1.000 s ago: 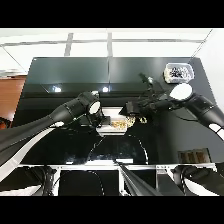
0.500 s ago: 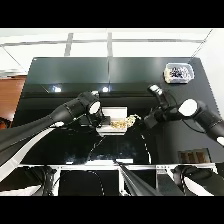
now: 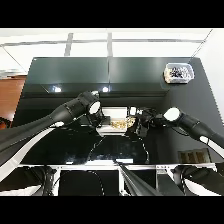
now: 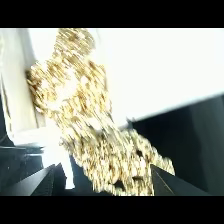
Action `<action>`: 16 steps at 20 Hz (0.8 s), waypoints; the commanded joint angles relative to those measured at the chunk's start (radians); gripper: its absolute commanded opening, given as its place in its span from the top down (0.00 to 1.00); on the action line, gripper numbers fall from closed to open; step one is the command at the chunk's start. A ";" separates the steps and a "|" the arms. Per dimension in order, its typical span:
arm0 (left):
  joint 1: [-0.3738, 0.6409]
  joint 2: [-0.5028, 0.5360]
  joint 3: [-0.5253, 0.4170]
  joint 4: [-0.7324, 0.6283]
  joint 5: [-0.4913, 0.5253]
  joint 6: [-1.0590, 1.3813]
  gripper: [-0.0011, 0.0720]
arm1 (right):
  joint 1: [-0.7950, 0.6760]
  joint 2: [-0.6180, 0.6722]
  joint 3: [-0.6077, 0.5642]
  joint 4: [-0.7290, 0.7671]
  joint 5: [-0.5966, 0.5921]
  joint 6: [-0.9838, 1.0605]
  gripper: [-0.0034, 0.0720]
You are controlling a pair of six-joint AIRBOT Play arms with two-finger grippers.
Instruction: Fold the box and place the chain.
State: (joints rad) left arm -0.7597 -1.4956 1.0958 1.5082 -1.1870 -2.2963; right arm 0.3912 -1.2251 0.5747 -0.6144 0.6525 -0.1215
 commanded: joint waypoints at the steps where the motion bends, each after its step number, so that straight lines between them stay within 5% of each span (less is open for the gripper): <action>1: 0.000 0.000 0.000 -0.001 0.000 0.000 0.95 | 0.006 -0.051 0.007 0.089 -0.002 -0.182 0.00; 4: 0.000 0.000 0.000 -0.001 0.000 0.000 0.95 | 0.006 -0.064 0.007 0.086 -0.040 -0.134 0.00; 5: 0.000 0.000 0.000 -0.001 0.000 0.000 0.95 | 0.006 -0.063 0.007 0.085 -0.080 -0.095 0.16; 8: 0.000 0.000 0.000 -0.001 0.000 0.000 0.95 | 0.006 -0.060 0.007 0.082 -0.160 -0.022 0.96; 12: 0.000 0.000 0.000 -0.002 0.000 0.000 0.95 | 0.006 0.004 0.008 0.081 -0.161 0.100 0.94; 16: 0.000 0.000 0.000 -0.002 0.000 0.000 0.95 | 0.006 0.168 0.010 -0.057 -0.135 0.449 0.94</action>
